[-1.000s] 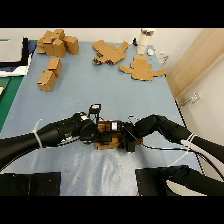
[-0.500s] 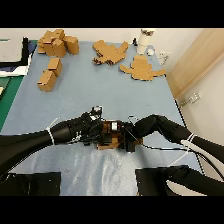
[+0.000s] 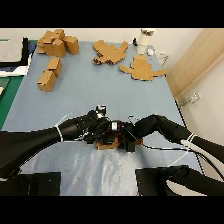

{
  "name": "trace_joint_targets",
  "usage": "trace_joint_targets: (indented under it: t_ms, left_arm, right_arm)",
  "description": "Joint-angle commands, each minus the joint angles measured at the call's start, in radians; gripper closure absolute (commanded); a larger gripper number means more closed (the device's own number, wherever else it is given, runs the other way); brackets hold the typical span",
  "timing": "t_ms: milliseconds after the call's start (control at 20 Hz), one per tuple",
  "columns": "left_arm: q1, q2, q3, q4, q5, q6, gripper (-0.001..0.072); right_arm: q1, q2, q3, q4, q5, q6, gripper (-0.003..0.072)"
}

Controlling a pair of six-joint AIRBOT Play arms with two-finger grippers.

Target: Fold the box.

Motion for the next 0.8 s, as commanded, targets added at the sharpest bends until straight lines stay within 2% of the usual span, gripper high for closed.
trace_joint_targets:
  t_ms: [0,150,200,250,300,750]
  left_arm:
    - [-0.008,-0.013,0.018,0.008,-0.051,-0.014,0.0129]
    - [-0.008,-0.013,0.018,0.008,-0.072,-0.016,0.013]
    - [-0.008,-0.013,0.018,0.009,-0.074,-0.029,0.019]
    - [-0.008,-0.013,0.018,0.01,-0.071,-0.029,0.0499]
    - [-0.008,-0.013,0.018,0.012,-0.062,-0.024,0.0696]
    - [-0.008,-0.013,0.018,-0.008,-0.037,-0.026,0.0696]
  right_arm:
    - [0.0,-0.001,0.0,0.0,0.0,0.0,0.0208]
    - [0.0,-0.001,0.0,0.0,0.0,0.0,0.0208]
    - [0.0,-0.001,0.0,0.0,0.0,0.0,0.0208]
    - [0.0,-0.001,0.0,0.0,0.0,0.0,0.0208]
    - [0.0,-0.001,0.0,0.0,0.0,0.0,0.0208]
    - [0.0,-0.001,0.0,0.0,0.0,0.0,0.0208]
